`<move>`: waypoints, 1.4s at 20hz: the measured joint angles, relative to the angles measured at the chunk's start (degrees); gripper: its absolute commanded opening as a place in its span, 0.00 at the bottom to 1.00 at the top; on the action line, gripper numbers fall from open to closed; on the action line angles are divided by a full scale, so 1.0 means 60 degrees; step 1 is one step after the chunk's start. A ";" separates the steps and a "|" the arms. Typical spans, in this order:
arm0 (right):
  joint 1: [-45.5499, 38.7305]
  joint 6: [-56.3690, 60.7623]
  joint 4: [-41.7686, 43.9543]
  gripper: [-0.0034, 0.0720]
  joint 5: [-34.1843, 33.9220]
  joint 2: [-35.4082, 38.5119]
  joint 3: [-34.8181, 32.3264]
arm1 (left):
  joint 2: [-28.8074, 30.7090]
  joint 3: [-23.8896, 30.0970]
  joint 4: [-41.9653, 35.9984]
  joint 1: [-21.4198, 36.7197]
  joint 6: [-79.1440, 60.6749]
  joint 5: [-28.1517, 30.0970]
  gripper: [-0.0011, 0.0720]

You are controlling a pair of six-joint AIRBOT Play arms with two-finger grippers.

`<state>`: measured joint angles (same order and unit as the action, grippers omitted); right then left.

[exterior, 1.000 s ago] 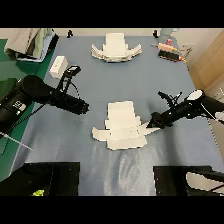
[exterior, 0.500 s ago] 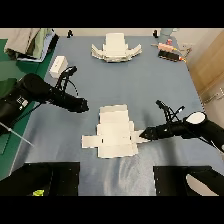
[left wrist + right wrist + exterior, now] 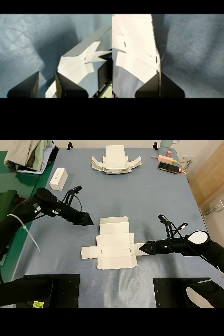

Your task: Fold the box.

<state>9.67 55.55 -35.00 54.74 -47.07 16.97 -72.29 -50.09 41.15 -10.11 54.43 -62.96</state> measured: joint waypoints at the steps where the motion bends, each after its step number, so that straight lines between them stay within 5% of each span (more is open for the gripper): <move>1: 0.0000 0.0000 0.0007 0.05 -0.0022 0.0011 -0.0007 | -0.0313 -0.0076 -0.0437 0.0000 -0.0444 -0.0117 0.42; 6: 0.0007 0.0015 0.0007 0.05 -0.0055 0.0040 -0.0018 | -0.1847 -0.0725 -0.1974 0.0015 -0.2157 -0.1093 0.42; 14: 0.0007 0.0018 -0.0011 0.05 -0.0131 0.0040 -0.0018 | -0.3024 -0.1279 -0.2521 -0.0375 -0.3231 -0.2044 0.41; 15: 0.0007 0.0018 -0.0015 0.05 -0.0142 0.0040 -0.0018 | -0.3071 -0.1297 -0.2546 -0.0415 -0.3282 -0.2076 0.33; 16: 0.0007 0.0018 -0.0022 0.05 -0.0157 0.0040 -0.0018 | -0.3107 -0.1308 -0.2550 -0.0415 -0.3326 -0.2106 0.03; 26: 0.0007 0.0036 -0.0120 0.07 -0.0273 0.0040 -0.0018 | -0.3184 -0.1333 -0.2623 -0.0463 -0.4022 -0.2036 0.03; 27: 0.0011 0.0113 -0.0200 0.09 -0.0321 0.0040 -0.0018 | -0.3177 -0.1330 -0.2670 -0.0466 -0.4375 -0.2033 0.03; 28: 0.0011 0.0229 -0.0331 0.23 -0.0408 0.0040 -0.0018 | -0.3162 -0.1330 -0.2761 -0.0466 -0.4736 -0.2033 0.03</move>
<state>9.74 56.93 -36.99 52.29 -46.83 16.86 -91.26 -58.06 24.58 -12.91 26.02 -75.16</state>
